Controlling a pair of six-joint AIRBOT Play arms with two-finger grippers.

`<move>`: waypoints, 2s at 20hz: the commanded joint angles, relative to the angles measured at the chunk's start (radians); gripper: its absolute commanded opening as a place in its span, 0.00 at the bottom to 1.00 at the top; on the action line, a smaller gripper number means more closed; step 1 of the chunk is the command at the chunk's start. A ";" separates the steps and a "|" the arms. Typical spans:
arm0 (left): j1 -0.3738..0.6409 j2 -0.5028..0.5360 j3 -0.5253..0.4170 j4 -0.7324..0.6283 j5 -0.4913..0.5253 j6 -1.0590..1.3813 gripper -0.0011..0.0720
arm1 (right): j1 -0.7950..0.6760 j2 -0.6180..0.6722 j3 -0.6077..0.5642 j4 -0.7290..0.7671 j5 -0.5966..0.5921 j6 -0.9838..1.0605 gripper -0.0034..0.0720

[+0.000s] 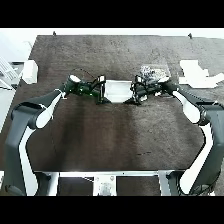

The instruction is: Fold the box and place the chain.

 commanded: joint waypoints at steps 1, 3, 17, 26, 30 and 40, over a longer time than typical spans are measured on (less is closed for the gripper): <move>-0.001 0.001 0.001 0.004 -0.003 0.002 0.33 | -0.002 0.008 0.001 -0.006 0.004 0.019 1.00; -0.001 0.001 0.001 0.004 -0.004 0.002 0.33 | -0.008 0.021 0.001 -0.031 0.011 0.036 1.00; -0.001 0.001 0.001 0.004 -0.008 0.001 0.33 | -0.016 0.140 0.001 -0.162 0.043 0.241 1.00; -0.001 0.001 0.001 0.004 -0.009 -0.002 0.33 | -0.133 0.284 0.001 -0.250 0.034 0.384 1.00; -0.001 0.001 0.001 0.004 -0.008 -0.002 0.33 | -0.104 0.292 -0.005 -0.056 0.151 0.394 0.05; -0.001 0.001 0.001 0.004 -0.012 -0.002 0.33 | 0.036 0.211 0.007 0.036 -0.172 0.473 0.05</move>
